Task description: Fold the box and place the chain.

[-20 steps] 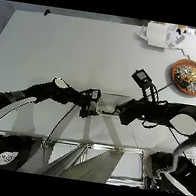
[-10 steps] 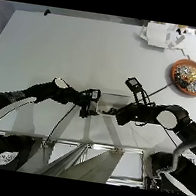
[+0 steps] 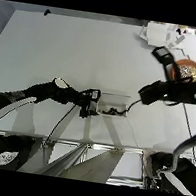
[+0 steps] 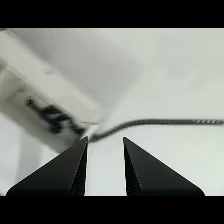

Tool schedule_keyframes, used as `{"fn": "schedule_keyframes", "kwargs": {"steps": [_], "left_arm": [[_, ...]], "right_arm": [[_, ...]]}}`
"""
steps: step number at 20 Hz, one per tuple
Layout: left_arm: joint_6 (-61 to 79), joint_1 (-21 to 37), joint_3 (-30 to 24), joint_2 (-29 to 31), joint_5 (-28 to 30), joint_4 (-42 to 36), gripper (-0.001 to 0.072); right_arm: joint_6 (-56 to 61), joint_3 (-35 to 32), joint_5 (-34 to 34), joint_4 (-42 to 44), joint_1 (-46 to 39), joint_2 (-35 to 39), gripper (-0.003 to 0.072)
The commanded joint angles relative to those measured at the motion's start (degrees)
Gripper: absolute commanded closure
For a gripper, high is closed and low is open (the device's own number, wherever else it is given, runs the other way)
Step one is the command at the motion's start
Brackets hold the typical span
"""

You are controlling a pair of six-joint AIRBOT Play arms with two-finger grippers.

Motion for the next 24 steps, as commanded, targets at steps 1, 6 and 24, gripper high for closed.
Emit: {"fn": "schedule_keyframes", "kwargs": {"steps": [1,6,24], "left_arm": [[0.00,0.02,0.02,0.04,0.02,0.02,0.0636],[0.00,0.02,0.02,0.04,0.00,0.00,0.0636],[0.00,0.02,0.02,0.04,0.00,0.00,0.0636]], "right_arm": [[-0.42,2.27,1.14,-2.36,-14.69,-3.58,0.0454],[-0.46,2.27,-1.86,1.09,-19.80,-17.57,0.0142],[-0.46,2.27,-4.81,0.79,-19.63,-37.86,0.0288]]}}
